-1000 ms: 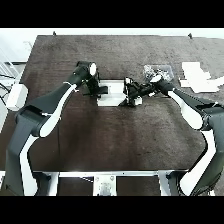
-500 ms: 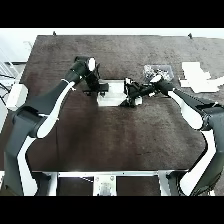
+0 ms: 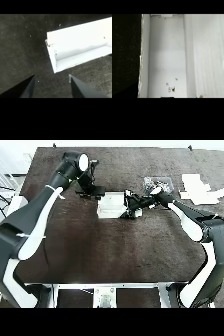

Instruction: Fold the box and place the chain.

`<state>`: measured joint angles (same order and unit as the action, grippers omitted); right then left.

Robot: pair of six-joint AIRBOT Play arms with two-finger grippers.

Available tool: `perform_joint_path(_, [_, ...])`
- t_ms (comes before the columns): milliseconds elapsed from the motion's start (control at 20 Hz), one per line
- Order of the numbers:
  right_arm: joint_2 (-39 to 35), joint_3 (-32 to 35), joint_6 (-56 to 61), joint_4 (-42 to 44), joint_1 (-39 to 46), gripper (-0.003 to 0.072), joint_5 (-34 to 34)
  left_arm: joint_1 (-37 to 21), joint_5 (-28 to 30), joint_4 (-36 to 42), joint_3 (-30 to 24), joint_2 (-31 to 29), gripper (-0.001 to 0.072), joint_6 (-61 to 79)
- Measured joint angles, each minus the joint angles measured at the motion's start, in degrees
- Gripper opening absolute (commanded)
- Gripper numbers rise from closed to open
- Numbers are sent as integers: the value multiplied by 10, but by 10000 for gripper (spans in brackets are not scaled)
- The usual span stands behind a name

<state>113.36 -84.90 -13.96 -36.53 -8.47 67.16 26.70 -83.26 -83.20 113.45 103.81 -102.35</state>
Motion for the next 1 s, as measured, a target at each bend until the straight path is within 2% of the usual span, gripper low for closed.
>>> perform_joint_path(100, [0,0,0,0,0,503,0,0,26,-5,-33,-40,578,21])
perform_joint_path(250, [0,0,0,0,0,503,0,-1,96,-11,-126,-117,578,58])
perform_joint_path(450, [0,0,0,0,0,503,0,-7,259,-9,-299,-226,578,126])
perform_joint_path(600, [0,0,0,0,0,503,0,-33,354,45,-402,-271,576,220])
perform_joint_path(750, [0,0,0,0,0,503,0,-59,391,116,-453,-287,576,322])
perform_joint_path(1000, [0,0,0,0,0,503,0,-73,413,158,-480,-296,577,391])
